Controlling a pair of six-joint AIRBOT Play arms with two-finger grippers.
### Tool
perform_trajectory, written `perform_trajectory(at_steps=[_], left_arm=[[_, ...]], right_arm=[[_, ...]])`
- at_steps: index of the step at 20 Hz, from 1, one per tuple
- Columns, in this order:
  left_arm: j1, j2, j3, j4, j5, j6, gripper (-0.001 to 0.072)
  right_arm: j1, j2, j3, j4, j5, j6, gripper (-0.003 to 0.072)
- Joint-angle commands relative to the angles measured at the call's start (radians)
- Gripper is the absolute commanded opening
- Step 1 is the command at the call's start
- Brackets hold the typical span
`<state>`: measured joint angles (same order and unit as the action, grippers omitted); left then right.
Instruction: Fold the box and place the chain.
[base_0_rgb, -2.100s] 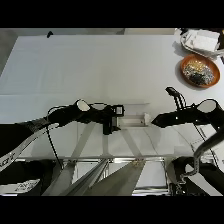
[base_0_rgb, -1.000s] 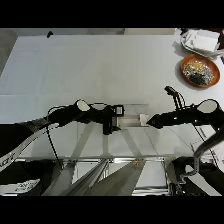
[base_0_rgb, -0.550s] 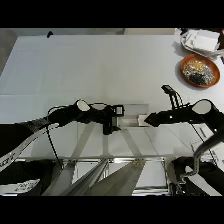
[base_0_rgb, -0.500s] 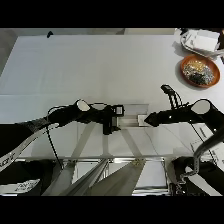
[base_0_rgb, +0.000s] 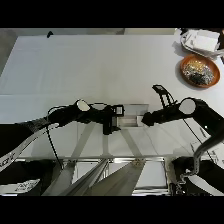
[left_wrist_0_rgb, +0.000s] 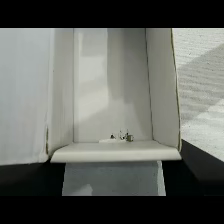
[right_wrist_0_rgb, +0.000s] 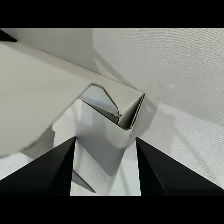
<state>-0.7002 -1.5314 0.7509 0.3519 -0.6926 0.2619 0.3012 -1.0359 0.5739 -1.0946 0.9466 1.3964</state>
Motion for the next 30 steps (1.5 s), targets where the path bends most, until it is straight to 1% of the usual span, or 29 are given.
perform_trajectory(at_steps=[1, 4, 8, 11, 14, 19, 21, 23, 27, 30], left_arm=[[0.000, 0.000, 0.000, 0.000, 0.000, 0.000, 0.0314], [0.000, 0.000, 0.000, 0.000, 0.000, 0.000, 0.0314], [0.000, 0.000, 0.000, 0.000, 0.000, 0.000, 0.0314], [0.000, 0.000, 0.000, 0.001, 0.000, 0.000, 0.0314], [0.000, 0.000, 0.000, 0.000, 0.000, 0.000, 0.0314], [0.000, 0.000, 0.000, 0.000, 0.000, 0.000, 0.0314], [0.000, 0.000, 0.000, 0.000, 0.000, 0.000, 0.0314], [0.000, 0.000, 0.000, 0.000, 0.000, 0.000, 0.0314], [0.000, 0.000, 0.000, 0.000, 0.000, 0.000, 0.0314], [0.000, 0.000, 0.000, 0.000, 0.000, 0.000, 0.0314]], right_arm=[[0.069, -0.039, 0.036, -0.084, -0.005, 0.112, 0.0412], [0.131, -0.083, 0.062, -0.128, -0.006, 0.185, 0.0412], [0.183, -0.092, 0.070, -0.268, -0.005, 0.324, 0.0412], [0.211, -0.115, 0.073, -0.341, -0.020, 0.413, 0.0412], [0.242, -0.151, 0.095, -0.372, -0.024, 0.441, 0.0412], [0.273, -0.166, 0.099, -0.380, -0.100, 0.517, 0.0393], [0.273, -0.167, 0.099, -0.402, -0.097, 0.545, 0.0332], [0.273, -0.176, 0.099, -0.401, -0.095, 0.545, 0.0330], [0.273, -0.209, 0.099, -0.402, -0.061, 0.573, 0.0294], [0.273, -0.224, 0.099, -0.410, -0.053, 0.591, 0.0285]])
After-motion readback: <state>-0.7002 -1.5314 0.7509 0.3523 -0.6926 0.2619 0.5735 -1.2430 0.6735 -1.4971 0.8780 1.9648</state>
